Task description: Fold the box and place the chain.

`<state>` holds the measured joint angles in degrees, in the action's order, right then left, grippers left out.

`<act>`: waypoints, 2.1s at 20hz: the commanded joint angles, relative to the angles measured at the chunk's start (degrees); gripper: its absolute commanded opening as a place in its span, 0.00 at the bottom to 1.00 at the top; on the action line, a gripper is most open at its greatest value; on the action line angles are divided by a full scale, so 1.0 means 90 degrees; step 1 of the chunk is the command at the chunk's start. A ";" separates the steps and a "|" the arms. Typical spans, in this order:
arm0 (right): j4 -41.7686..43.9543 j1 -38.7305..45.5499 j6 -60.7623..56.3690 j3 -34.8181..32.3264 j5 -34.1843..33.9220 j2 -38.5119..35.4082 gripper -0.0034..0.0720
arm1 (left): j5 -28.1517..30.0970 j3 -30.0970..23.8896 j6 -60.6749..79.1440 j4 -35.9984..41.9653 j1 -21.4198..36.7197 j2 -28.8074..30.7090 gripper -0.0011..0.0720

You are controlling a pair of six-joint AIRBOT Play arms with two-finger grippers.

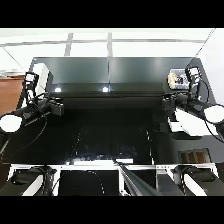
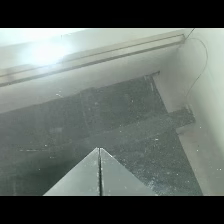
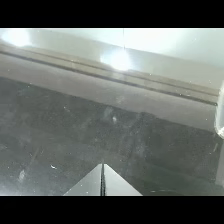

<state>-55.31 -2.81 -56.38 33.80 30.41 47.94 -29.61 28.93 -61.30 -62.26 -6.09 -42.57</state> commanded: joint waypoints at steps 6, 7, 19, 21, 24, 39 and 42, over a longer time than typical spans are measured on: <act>0.0937 -0.0010 -0.0019 -0.0002 -0.0253 -0.0002 0.07 | 0.0187 0.0000 -0.0002 0.0240 -0.0005 0.0002 0.05; 0.1231 -0.0007 -0.0019 -0.0002 -0.0306 -0.0002 0.07 | 0.0342 0.0000 0.0000 0.0447 -0.0005 0.0002 0.05; 0.1015 0.0141 -0.0675 -0.0002 0.0058 0.0226 0.99 | -0.0595 0.0335 -0.1183 0.0092 -0.0265 -0.0865 1.00; 0.0058 0.0787 -0.1683 0.0063 0.0061 0.0250 0.99 | -0.1173 0.0641 -0.2480 -0.1066 -0.0253 -0.0916 1.00; -0.1134 0.2538 -0.2251 0.0852 0.0690 0.0617 0.99 | -0.1768 0.0872 -0.3410 -0.2293 -0.0044 -0.0916 1.00; -0.2096 0.6611 0.0097 0.3908 0.4403 0.4607 0.99 | -0.2055 0.0862 -0.3381 -0.1290 0.0087 -0.0998 1.00; -0.1800 0.6611 0.0423 0.4031 0.4444 0.4692 0.99 | -0.2047 0.0862 -0.3383 -0.1290 0.0087 -0.1001 1.00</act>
<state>-72.23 56.16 -56.82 68.97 69.49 88.49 -48.03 36.64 -91.70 -74.50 -5.34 -51.48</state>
